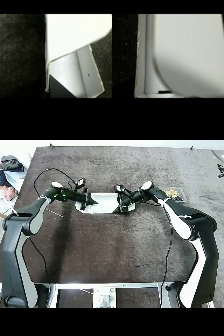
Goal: Fold the box and place the chain.
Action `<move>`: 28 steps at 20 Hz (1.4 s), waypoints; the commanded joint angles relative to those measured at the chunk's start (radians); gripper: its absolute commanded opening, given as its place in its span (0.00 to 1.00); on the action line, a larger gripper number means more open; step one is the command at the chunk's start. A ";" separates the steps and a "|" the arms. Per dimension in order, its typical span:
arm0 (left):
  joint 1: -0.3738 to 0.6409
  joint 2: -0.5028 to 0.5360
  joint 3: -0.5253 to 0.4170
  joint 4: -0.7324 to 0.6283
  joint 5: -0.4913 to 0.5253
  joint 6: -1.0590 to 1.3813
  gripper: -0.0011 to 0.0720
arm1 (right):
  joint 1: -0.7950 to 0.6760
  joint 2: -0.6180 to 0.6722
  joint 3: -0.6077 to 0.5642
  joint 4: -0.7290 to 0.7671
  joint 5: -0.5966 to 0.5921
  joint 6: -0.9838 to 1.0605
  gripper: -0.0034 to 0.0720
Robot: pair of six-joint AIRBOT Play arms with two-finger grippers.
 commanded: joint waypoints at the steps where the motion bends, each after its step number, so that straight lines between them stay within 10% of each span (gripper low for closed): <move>1: 0.001 -0.001 0.000 0.000 0.001 0.000 0.03 | 0.000 0.000 0.001 0.001 -0.002 0.001 0.57; 10: 0.001 0.000 0.000 0.000 -0.013 0.000 0.03 | 0.000 0.000 0.001 0.000 -0.002 0.001 0.57; 12: 0.002 0.002 0.008 0.000 -0.036 -0.010 0.44 | 0.000 0.000 0.001 0.001 -0.002 0.001 0.57; 22: 0.135 0.128 0.010 -0.002 -0.201 -0.183 0.56 | 0.000 0.000 0.001 0.001 -0.002 0.001 0.57; 25: 0.150 0.197 0.009 0.000 -0.255 -0.218 0.53 | 0.000 0.000 0.001 0.001 -0.002 0.001 0.57; 28: 0.140 0.254 0.007 0.003 -0.290 -0.217 0.17 | 0.000 0.000 0.001 0.001 -0.002 0.001 0.57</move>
